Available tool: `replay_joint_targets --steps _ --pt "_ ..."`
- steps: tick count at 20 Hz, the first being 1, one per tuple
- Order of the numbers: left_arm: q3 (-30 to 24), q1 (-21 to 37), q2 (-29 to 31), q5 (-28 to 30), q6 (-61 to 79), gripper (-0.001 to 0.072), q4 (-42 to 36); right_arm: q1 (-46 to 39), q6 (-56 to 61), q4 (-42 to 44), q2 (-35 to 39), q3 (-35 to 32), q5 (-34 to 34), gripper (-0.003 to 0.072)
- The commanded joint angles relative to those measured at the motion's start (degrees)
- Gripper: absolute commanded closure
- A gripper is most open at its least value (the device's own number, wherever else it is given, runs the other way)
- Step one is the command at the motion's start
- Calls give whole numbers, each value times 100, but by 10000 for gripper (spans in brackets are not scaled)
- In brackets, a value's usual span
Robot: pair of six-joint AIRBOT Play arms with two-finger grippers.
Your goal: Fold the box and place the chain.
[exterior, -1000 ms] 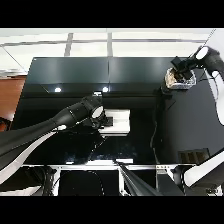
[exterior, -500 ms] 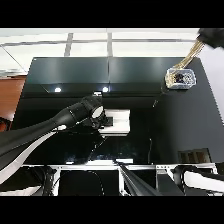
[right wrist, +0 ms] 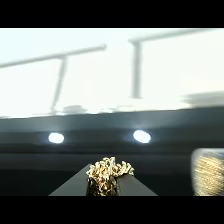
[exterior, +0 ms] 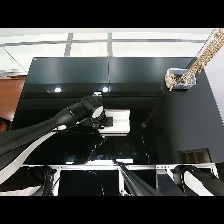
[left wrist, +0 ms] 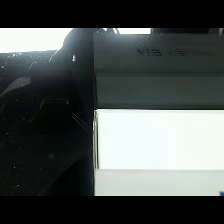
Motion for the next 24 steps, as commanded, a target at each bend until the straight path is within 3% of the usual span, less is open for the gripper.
replay_joint_targets --steps 1,8,24 --pt "-2 4 -4 9 0 681 2 7 -168 1137 328 4 105 668" --pt "-2 2 -4 7 0 681 0 7 -422 2433 382 4 109 668" --pt "-2 2 -4 4 0 681 2 7 -575 2708 380 -4 898 667"
